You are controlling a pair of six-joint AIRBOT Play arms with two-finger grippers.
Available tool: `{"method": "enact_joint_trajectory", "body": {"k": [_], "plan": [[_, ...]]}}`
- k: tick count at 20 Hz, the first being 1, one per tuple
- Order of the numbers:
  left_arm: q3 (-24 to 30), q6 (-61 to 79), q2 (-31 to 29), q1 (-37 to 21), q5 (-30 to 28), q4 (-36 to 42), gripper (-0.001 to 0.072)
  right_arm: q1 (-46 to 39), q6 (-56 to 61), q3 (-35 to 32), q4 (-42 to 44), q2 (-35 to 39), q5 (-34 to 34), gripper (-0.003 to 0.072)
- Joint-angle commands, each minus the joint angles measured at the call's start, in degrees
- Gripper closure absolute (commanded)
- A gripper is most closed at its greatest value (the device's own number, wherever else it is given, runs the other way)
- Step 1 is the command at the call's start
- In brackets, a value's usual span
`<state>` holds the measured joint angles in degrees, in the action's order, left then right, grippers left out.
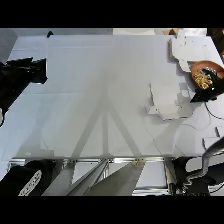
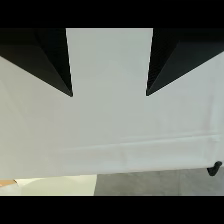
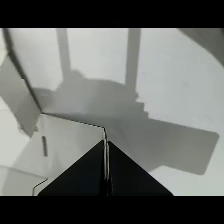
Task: Fold the box and place the chain.
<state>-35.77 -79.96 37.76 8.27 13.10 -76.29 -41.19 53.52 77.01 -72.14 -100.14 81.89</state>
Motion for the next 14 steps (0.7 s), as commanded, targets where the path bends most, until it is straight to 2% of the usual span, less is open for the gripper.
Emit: {"method": "enact_joint_trajectory", "body": {"k": [1,5,10,14], "plan": [[0.0,0.0,0.0,0.0,0.0,0.0,0.0213,2.7,-2.6,0.0,5.9,2.8,-0.1,0.0678],[0.0,0.0,0.0,0.0,0.0,0.0,0.0213,10.3,-2.3,0.0,8.0,7.6,-0.8,0.0679],[0.0,0.0,0.0,0.0,0.0,0.0,0.0213,17.5,2.4,-0.4,11.5,17.2,-5.5,0.068],[0.0,0.0,-0.1,0.0,0.0,0.0,0.0213,23.9,5.3,-4.6,14.6,25.2,-11.0,0.068]]}}
